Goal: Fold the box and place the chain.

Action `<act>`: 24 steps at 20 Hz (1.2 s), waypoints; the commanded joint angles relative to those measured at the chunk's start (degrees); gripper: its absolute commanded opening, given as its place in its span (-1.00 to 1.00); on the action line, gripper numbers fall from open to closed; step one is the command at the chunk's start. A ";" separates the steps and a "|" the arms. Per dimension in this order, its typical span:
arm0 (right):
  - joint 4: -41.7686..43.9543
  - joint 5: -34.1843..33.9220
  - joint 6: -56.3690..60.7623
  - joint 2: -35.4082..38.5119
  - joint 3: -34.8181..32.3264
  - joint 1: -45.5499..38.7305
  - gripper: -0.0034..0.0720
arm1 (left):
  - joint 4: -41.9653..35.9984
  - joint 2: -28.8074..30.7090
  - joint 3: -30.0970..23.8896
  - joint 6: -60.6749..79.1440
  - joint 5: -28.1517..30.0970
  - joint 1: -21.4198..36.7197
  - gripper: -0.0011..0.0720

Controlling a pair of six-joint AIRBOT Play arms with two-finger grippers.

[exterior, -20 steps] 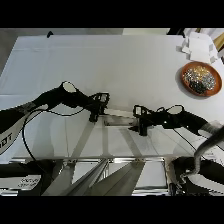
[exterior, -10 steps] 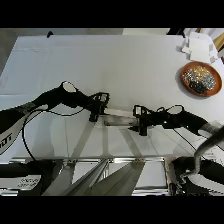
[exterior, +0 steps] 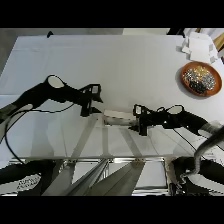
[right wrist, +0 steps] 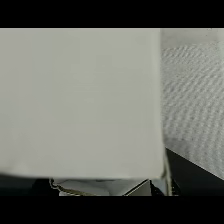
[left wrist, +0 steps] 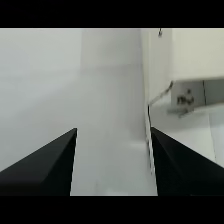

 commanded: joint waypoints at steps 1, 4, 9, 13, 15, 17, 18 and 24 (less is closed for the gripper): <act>-0.11 0.13 -0.20 0.00 0.00 0.02 0.10 | 12.00 5.92 0.07 -12.22 -3.43 2.38 0.34; -0.11 0.13 -0.20 0.00 0.00 0.02 0.10 | 12.70 11.19 0.07 -17.14 -9.18 1.95 -0.46; -0.11 0.13 -0.20 0.00 0.00 0.02 0.10 | 11.54 13.38 -0.15 -23.65 -17.92 -6.19 -0.96; -0.11 0.13 -0.20 0.00 0.00 0.02 0.10 | 1.38 11.91 -0.55 -28.68 -8.00 -16.41 -0.96; -0.11 0.13 -0.20 0.00 0.00 0.02 0.10 | -4.20 10.71 -0.55 -28.96 2.27 -19.08 -0.96; -0.11 0.13 -0.20 0.00 0.00 0.02 0.10 | -9.73 8.98 -0.55 -31.82 11.85 -19.61 -0.96; -0.11 0.13 -0.20 0.00 0.00 0.02 0.10 | -12.22 7.78 -0.55 -33.55 15.43 -19.58 -0.96; -0.11 0.13 -0.20 0.00 0.00 0.02 0.10 | -13.11 0.28 -0.55 -45.29 29.88 -19.45 -0.96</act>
